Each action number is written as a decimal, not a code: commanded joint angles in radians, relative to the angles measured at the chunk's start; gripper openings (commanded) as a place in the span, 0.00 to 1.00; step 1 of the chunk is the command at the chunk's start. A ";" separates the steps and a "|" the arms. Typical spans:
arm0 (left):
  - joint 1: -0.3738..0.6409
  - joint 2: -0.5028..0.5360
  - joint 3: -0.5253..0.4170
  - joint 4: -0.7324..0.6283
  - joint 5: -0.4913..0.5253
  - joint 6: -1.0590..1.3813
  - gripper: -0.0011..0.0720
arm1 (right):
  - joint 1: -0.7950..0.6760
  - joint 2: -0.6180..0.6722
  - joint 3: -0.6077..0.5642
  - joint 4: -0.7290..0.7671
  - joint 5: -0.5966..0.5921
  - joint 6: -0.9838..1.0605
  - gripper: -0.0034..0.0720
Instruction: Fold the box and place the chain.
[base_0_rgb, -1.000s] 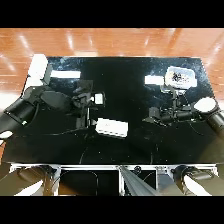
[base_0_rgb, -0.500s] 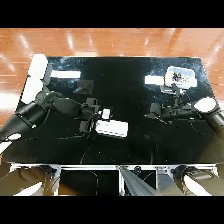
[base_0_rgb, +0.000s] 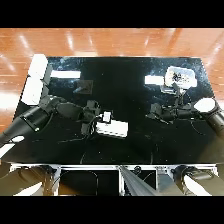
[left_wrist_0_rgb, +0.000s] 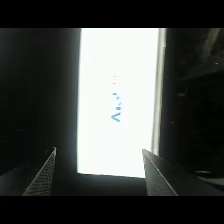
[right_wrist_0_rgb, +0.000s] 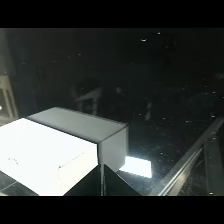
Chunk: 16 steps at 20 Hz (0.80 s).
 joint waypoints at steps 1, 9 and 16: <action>-0.011 -0.002 -0.030 -0.004 0.002 -0.004 0.89 | 0.000 0.001 0.000 -0.017 0.001 0.000 0.09; -0.009 -0.003 -0.032 -0.004 -0.026 -0.008 0.89 | 0.000 0.000 0.000 -0.017 0.010 -0.007 0.09; 0.018 -0.017 -0.031 -0.011 -0.050 -0.101 0.88 | 0.000 0.001 0.000 -0.017 0.011 -0.007 0.09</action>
